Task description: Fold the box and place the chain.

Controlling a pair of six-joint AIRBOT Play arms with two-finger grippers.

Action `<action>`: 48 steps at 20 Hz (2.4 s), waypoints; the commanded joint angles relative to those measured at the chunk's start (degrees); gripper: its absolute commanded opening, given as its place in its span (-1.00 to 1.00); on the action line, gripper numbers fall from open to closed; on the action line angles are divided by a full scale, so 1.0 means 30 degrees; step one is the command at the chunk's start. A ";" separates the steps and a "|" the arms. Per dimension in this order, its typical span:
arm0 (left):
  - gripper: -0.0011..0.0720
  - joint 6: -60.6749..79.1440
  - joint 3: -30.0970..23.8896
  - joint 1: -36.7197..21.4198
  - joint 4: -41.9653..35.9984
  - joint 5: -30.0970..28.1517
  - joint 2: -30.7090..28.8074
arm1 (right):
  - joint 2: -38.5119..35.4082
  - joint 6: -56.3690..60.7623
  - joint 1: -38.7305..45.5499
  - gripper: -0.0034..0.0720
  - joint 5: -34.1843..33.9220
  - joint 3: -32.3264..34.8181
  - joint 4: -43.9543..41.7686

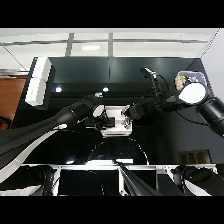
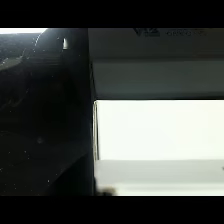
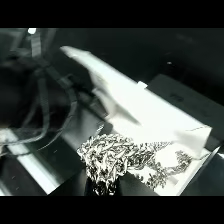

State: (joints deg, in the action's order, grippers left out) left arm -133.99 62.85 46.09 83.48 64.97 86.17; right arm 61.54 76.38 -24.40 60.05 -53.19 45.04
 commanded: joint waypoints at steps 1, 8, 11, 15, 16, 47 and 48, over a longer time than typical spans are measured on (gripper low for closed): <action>-0.90 0.0007 -0.0007 -0.0015 0.0000 0.0007 0.0000 | 0.0401 0.0022 -0.0240 -0.32 -0.1246 0.0721 0.0270; -0.90 0.0007 -0.0007 -0.0015 0.0000 0.0000 0.0000 | -0.1013 0.0058 0.2135 -0.32 0.2557 0.0678 0.2506; -0.90 0.0007 -0.0007 -0.0015 0.0000 -0.0029 0.0000 | -0.2535 0.2193 0.3963 -0.32 0.4860 0.0699 0.9573; -0.90 0.0015 -0.0007 -0.0022 0.0015 -0.0503 0.0000 | -0.2965 0.3242 0.5085 -0.32 0.5173 0.0699 1.0484; -0.90 0.0007 -0.0007 -0.0051 -0.0007 -0.0495 0.0000 | -0.2965 0.3242 0.5078 -0.32 0.4335 0.0699 1.0091; 1.00 2.7554 -1.5657 -0.4947 -0.6921 -1.0644 -1.6815 | -0.2958 0.3912 0.5056 -0.33 -0.1027 0.2506 0.7380; 1.00 2.8013 -1.5628 -0.5056 -0.8320 -1.1438 -1.6232 | -0.2958 0.3920 0.4991 -0.33 -0.1013 0.2506 0.7373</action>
State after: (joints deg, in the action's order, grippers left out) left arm -63.68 16.71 31.51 67.16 36.71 35.57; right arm 52.66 87.46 -9.23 57.52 -45.69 67.90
